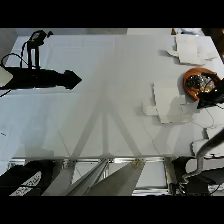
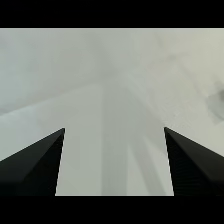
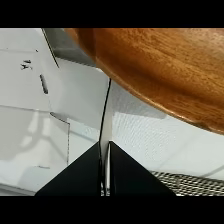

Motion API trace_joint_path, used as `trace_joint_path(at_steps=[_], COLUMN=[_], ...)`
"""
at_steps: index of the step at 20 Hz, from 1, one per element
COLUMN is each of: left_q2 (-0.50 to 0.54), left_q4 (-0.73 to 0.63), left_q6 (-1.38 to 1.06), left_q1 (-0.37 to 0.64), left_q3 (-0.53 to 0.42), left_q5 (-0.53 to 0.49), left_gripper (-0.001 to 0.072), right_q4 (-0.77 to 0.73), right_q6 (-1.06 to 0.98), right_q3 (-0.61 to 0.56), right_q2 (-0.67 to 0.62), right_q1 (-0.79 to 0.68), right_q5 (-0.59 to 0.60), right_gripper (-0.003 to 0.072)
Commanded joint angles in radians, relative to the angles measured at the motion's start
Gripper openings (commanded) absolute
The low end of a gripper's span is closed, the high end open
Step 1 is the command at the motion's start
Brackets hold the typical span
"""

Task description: Fold the box and place the chain.

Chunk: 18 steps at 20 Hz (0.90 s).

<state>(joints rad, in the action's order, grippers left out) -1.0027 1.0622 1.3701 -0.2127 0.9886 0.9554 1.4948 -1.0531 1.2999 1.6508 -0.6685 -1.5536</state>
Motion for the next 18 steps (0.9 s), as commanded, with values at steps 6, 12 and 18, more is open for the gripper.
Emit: trace_joint_path(at_steps=[6,12,18], left_q2=[0.001,0.001,0.001], left_q4=[0.000,0.000,0.000], left_q6=[0.000,0.000,0.000], left_q1=[-0.001,-0.001,-0.001], left_q3=[0.000,0.000,0.000], left_q5=[0.000,0.000,0.000], left_gripper=[0.0697,0.0697,0.0697], right_q4=[-0.060,-0.325,-0.456], right_q6=[0.038,0.122,0.130], right_q3=[0.000,0.000,-0.060], right_q2=[-0.014,-0.122,-0.272], right_q1=[0.023,0.137,0.240], right_q5=[-0.055,0.035,0.087], right_gripper=[0.0009,0.0008,0.0007])
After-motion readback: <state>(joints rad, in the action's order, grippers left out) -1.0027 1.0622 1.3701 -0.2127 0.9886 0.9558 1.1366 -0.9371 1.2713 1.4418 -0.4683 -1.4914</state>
